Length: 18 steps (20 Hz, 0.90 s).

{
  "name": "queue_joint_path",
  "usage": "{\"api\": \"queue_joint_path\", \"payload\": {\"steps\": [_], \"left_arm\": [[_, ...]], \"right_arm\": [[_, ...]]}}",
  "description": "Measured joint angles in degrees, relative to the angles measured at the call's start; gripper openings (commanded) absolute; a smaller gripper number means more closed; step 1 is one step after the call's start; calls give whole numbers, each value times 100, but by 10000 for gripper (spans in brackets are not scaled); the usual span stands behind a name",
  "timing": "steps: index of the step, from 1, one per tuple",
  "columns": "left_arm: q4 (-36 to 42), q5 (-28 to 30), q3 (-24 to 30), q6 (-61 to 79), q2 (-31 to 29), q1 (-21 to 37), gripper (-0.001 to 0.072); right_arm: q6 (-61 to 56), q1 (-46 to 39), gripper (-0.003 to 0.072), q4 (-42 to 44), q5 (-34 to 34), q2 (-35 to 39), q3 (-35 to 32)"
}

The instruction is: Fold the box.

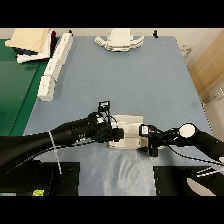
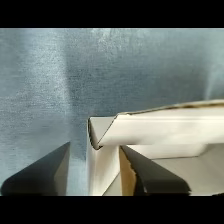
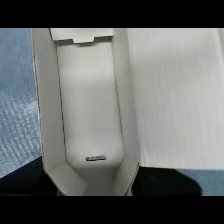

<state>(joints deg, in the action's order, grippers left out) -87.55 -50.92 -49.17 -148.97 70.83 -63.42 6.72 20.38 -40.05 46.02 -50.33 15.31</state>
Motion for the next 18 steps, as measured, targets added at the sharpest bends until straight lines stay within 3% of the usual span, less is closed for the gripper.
{"api": "queue_joint_path", "payload": {"steps": [6,8,11,12,13,14,18], "left_arm": [[-256,-546,-420,-592,459,-284,393],[-356,-726,-551,-752,597,-385,286],[-457,-866,-654,-960,708,-459,278],[-472,-883,-671,-1008,728,-474,146],[-490,-907,-688,-1045,741,-485,59],[-501,-962,-693,-1058,748,-496,20],[-516,-986,-713,-1130,769,-533,13]], "right_arm": [[0,0,578,-4,0,0,0],[0,0,578,-4,0,0,0],[0,0,578,-4,2,0,0],[0,0,578,-2,2,0,0],[0,0,578,-4,0,0,0],[2,0,578,-20,-2,0,0],[4,-2,578,-11,-24,0,0]]}}
